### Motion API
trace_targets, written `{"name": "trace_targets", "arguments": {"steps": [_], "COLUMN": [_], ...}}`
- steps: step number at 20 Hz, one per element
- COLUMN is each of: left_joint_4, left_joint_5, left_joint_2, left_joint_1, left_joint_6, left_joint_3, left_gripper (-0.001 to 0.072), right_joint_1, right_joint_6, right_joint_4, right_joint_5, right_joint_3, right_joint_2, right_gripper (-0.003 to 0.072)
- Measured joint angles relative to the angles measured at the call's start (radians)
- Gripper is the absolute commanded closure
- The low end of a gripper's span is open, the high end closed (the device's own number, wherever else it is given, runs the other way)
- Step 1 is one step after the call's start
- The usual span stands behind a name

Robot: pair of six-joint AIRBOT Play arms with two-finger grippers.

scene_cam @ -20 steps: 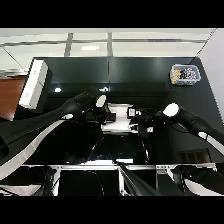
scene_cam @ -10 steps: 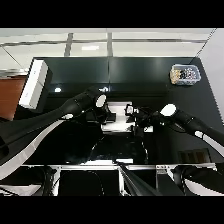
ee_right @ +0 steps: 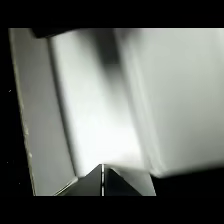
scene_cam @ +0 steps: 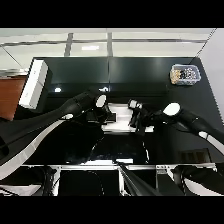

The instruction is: Fold the box and place the chain.

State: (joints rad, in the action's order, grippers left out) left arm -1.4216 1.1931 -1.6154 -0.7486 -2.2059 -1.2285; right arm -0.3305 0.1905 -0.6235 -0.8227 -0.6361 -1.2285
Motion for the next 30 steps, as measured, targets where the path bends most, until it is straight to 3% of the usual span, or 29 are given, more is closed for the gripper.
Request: {"name": "trace_targets", "arguments": {"steps": [7, 10, 14, 20, 21, 22, 23, 24, 27, 29, 30], "left_joint_4": [-0.002, -0.002, -0.002, -0.002, -0.002, -0.003, -0.003, -0.003, -0.003, -0.003, -0.003], "left_joint_5": [0.000, 0.000, 0.000, 0.004, 0.005, 0.005, 0.006, 0.008, 0.012, 0.012, 0.012], "left_joint_2": [0.000, 0.000, 0.000, 0.000, 0.000, 0.000, 0.000, 0.000, 0.000, 0.000, 0.000], "left_joint_1": [0.000, 0.000, 0.000, 0.000, 0.000, 0.000, 0.000, 0.000, 0.000, 0.000, 0.000], "left_joint_6": [0.003, 0.003, 0.003, 0.003, 0.003, 0.003, 0.002, 0.002, 0.003, 0.002, 0.002], "left_joint_3": [0.000, 0.000, 0.000, 0.000, 0.000, 0.000, 0.000, 0.000, 0.000, 0.000, 0.000], "left_gripper": [0.0684, 0.0684, 0.0684, 0.0684, 0.0684, 0.0684, 0.0684, 0.0684, 0.0684, 0.0684, 0.0684], "right_joint_1": [0.494, 0.626, 0.610, 0.422, 0.404, 0.389, 0.380, 0.372, 0.356, 0.329, 0.309], "right_joint_6": [0.591, 0.734, 0.781, 0.682, 0.653, 0.631, 0.615, 0.600, 0.578, 0.577, 0.590], "right_joint_4": [-0.035, -0.023, -0.010, 0.130, 0.155, 0.177, 0.193, 0.208, 0.243, 0.263, 0.270], "right_joint_5": [-0.138, -0.185, -0.283, -0.276, -0.284, -0.296, -0.309, -0.323, -0.363, -0.379, -0.381], "right_joint_3": [0.029, 0.084, 0.119, 0.117, 0.111, 0.103, 0.097, 0.092, 0.077, 0.062, 0.049], "right_joint_2": [0.065, 0.043, -0.034, -0.106, -0.109, -0.113, -0.114, -0.116, -0.118, -0.119, -0.119], "right_gripper": [0.0675, 0.0675, 0.0675, 0.0674, 0.0658, 0.0368, 0.0126, 0.0099, 0.0124, 0.0253, 0.0253]}}
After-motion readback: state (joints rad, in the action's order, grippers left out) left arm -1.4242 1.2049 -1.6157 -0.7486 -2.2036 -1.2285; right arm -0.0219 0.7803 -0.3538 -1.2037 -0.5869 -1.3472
